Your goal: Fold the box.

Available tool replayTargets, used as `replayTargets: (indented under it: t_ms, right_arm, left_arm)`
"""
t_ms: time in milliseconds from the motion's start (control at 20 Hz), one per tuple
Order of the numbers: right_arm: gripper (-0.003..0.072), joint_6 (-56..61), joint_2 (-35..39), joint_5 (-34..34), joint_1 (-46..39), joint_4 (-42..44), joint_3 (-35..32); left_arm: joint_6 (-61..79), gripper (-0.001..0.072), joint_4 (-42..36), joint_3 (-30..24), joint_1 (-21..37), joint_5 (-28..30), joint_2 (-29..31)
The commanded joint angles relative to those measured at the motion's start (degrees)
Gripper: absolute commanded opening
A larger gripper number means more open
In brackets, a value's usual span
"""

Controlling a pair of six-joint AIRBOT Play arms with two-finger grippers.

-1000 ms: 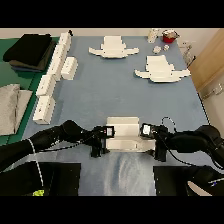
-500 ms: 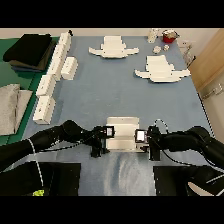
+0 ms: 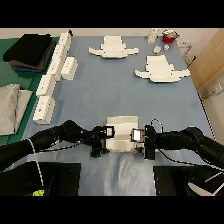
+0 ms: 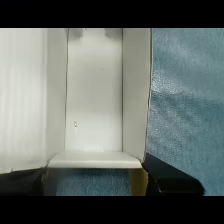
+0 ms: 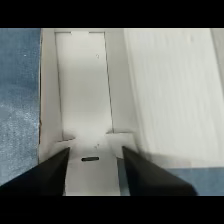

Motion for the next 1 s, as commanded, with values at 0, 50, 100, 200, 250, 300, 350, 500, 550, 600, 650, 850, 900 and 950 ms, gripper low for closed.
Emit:
replayTargets:
  t_ms: [0, 50, 100, 200, 250, 300, 350, 500, 550, 600, 650, 850, 900, 950]
  right_arm:
    - [0.0594, -0.6, -0.9, 1.0, 0.2, 1.4, 0.0]
    - [0.0595, -0.6, -0.9, 1.0, 0.2, 1.3, 0.0]
    - [0.0596, -0.6, -0.9, 0.9, 0.2, 1.3, 0.0]
    - [0.0596, -0.5, -0.8, 0.4, 0.1, 1.3, 0.0]
    - [0.0596, -0.3, -0.8, -0.1, 0.1, 1.3, 0.0]
    - [0.0595, 0.9, -0.8, -1.0, 0.1, 0.8, 0.0]
    - [0.0592, 3.8, -0.5, -2.1, 0.1, -0.9, 0.2]
    - [0.0451, 17.7, 1.8, -9.7, 0.1, -9.1, 2.8]
    - [0.0348, 23.1, 2.7, -14.0, 0.1, -13.4, 4.1]
    - [0.0269, 29.5, 3.5, -18.0, 0.1, -17.9, 5.3]
    - [0.0165, 37.1, 4.1, -21.9, 0.1, -22.8, 6.3]
    - [0.0001, 70.6, 5.1, -34.3, -1.6, -47.9, 7.5]
    - [0.0000, 77.4, 5.1, -35.5, -3.0, -51.7, 7.5]
    - [0.0000, 82.1, 4.9, -35.7, -5.4, -52.7, 7.5]
  left_arm:
    - [0.0, 0.0458, 0.0, 0.0, 0.0, 0.0, 0.0]
    - [0.0, 0.0458, 0.0, 0.0, 0.0, 0.0, 0.0]
    - [0.0, 0.0457, 0.0, 0.0, 0.0, 0.0, 0.0]
    - [0.0, 0.0458, 0.0, 0.0, 0.0, 0.0, 0.0]
    - [0.0, 0.0458, 0.0, 0.0, 0.0, 0.0, 0.0]
    - [0.0, 0.0458, 0.0, 0.0, 0.0, 0.0, 0.0]
    - [0.0, 0.0458, 0.0, 0.0, 0.0, 0.0, 0.0]
    - [0.0, 0.0458, 0.0, 0.0, 0.0, 0.0, 0.0]
    - [0.0, 0.0458, 0.0, 0.0, 0.0, 0.0, 0.0]
    - [0.0, 0.0458, 0.0, 0.0, 0.0, 0.0, 0.0]
    - [0.0, 0.0458, 0.0, 0.0, 0.0, 0.0, 0.0]
    - [0.0, 0.0458, 0.0, 0.0, 0.0, 0.0, 0.0]
    - [0.0, 0.0458, 0.0, 0.0, 0.0, 0.0, 0.0]
    - [0.0, 0.0458, 0.0, 0.0, 0.0, 0.0, 0.0]
